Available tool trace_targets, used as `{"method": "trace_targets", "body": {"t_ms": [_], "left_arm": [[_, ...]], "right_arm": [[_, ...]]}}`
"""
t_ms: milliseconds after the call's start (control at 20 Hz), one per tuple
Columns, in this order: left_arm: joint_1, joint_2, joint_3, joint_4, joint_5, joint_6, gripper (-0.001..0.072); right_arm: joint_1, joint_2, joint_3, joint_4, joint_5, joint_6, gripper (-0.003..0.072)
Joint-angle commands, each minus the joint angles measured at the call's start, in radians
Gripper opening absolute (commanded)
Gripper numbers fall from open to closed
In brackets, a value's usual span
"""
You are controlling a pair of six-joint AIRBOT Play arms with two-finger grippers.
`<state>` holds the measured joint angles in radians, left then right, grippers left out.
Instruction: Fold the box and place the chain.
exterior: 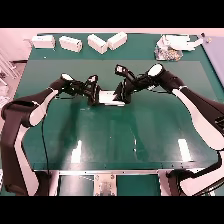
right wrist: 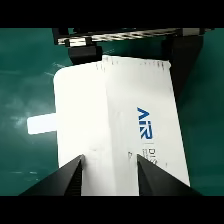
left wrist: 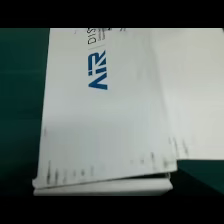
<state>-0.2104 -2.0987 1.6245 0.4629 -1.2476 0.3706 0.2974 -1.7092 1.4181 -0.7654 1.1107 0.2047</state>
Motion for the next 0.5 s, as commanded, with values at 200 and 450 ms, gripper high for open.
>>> {"method": "trace_targets", "body": {"t_ms": [200,450], "left_arm": [[0.0,0.001,0.001,0.0,0.0,0.0,0.0346],[0.0,0.001,0.001,0.0,0.0,0.0,0.0346]], "right_arm": [[0.002,0.009,-0.047,0.006,-0.119,-0.145,0.026],[0.002,0.009,-0.038,0.006,-0.098,-0.161,0.0282]]}}
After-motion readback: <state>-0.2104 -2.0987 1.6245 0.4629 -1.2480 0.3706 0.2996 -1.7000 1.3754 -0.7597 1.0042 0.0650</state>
